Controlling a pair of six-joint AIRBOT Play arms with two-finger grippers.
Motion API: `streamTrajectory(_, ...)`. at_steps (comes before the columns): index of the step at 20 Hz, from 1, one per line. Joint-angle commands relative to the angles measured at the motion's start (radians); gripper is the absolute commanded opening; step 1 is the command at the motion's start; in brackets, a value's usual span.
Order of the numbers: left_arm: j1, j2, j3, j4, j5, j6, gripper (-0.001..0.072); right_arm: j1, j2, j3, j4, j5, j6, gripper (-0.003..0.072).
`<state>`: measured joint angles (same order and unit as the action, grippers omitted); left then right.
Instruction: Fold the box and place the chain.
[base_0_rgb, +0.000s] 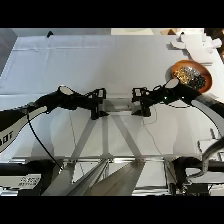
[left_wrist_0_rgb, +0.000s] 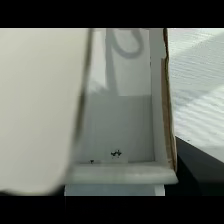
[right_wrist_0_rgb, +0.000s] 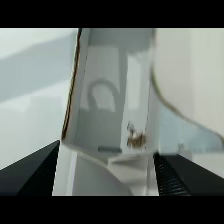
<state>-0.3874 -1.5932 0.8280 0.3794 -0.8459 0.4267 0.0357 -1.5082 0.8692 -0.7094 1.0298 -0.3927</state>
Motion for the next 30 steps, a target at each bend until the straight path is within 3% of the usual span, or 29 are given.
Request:
streamTrajectory(1, 0.001, 0.009, 0.001, -0.004, 0.040, 0.001, 0.0275, -0.001, 0.053, 0.000, -0.090, 0.000, 0.085, 0.0624)
streamTrajectory(6, 0.002, 0.011, 0.001, -0.003, 0.066, 0.000, 0.0275, 0.000, 0.109, 0.000, -0.139, 0.003, 0.169, 0.0608)
streamTrajectory(7, 0.001, 0.011, 0.001, -0.001, 0.065, 0.001, 0.0275, 0.000, 0.119, 0.000, -0.140, 0.005, 0.192, 0.0529)
streamTrajectory(11, 0.001, 0.011, 0.001, 0.003, 0.065, 0.000, 0.0275, 0.000, 0.183, 0.000, -0.143, 0.045, 0.240, 0.0055)
streamTrajectory(12, 0.001, 0.011, 0.001, 0.002, 0.064, -0.001, 0.0275, 0.000, 0.195, 0.000, -0.139, 0.073, 0.240, 0.0011)
streamTrajectory(15, 0.000, 0.011, 0.001, 0.002, 0.064, -0.001, 0.0275, 0.001, 0.201, 0.000, -0.014, 0.138, 0.239, 0.0011)
streamTrajectory(19, -0.001, 0.011, 0.001, -0.002, 0.063, -0.001, 0.0275, 0.001, 0.201, 0.000, 0.203, 0.108, 0.239, 0.0010)
streamTrajectory(30, 0.000, 0.015, 0.001, -0.001, -0.034, 0.064, 0.0275, 0.001, 0.189, 0.000, 0.210, 0.052, 0.319, 0.0008)
